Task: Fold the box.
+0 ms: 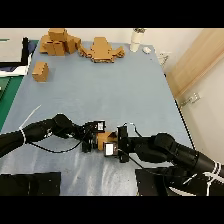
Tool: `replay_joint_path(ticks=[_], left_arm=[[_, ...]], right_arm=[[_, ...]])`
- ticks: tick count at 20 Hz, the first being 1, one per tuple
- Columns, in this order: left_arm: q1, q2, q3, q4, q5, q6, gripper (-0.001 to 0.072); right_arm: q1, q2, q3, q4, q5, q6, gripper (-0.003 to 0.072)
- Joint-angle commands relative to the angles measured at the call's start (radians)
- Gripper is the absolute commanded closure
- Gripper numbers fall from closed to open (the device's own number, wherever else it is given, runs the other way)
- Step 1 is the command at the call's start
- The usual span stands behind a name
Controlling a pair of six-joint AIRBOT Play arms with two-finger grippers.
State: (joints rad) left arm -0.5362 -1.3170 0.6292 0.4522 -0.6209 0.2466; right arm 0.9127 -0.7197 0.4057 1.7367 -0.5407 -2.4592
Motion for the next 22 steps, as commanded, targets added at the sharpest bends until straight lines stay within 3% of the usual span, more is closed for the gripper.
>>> replay_joint_path(ticks=[1, 4, 13, 14, 15, 19, 20, 22], left_arm=[[0.000, 0.000, 0.001, 0.000, 0.000, 0.000, 0.0324], [0.000, 0.000, 0.001, 0.000, 0.000, 0.000, 0.0325], [0.000, 0.000, 0.001, 0.000, 0.000, 0.000, 0.0324], [0.000, 0.000, 0.001, 0.000, 0.000, 0.000, 0.0324], [0.000, 0.000, 0.001, 0.000, 0.000, 0.000, 0.0324], [0.000, 0.000, 0.001, 0.000, 0.000, 0.000, 0.0324], [0.000, 0.000, 0.001, 0.000, 0.000, 0.000, 0.0324], [0.000, 0.000, 0.001, 0.000, 0.000, 0.000, 0.0324]], right_arm=[[0.094, 0.000, -0.001, -0.275, 0.006, 0.304, 0.0157], [0.133, -0.019, -0.001, -0.486, 0.006, 0.501, 0.0157], [0.133, -0.042, -0.001, -0.527, 0.010, 0.514, 0.0175], [0.133, -0.042, -0.001, -0.527, 0.010, 0.514, 0.0195], [0.133, -0.042, -0.001, -0.526, 0.010, 0.514, 0.0264], [0.134, -0.042, 0.000, -0.525, 0.010, 0.514, 0.0291], [0.135, -0.041, 0.000, -0.525, 0.010, 0.514, 0.0360], [0.142, -0.041, 0.000, -0.518, 0.010, 0.514, 0.0360]])
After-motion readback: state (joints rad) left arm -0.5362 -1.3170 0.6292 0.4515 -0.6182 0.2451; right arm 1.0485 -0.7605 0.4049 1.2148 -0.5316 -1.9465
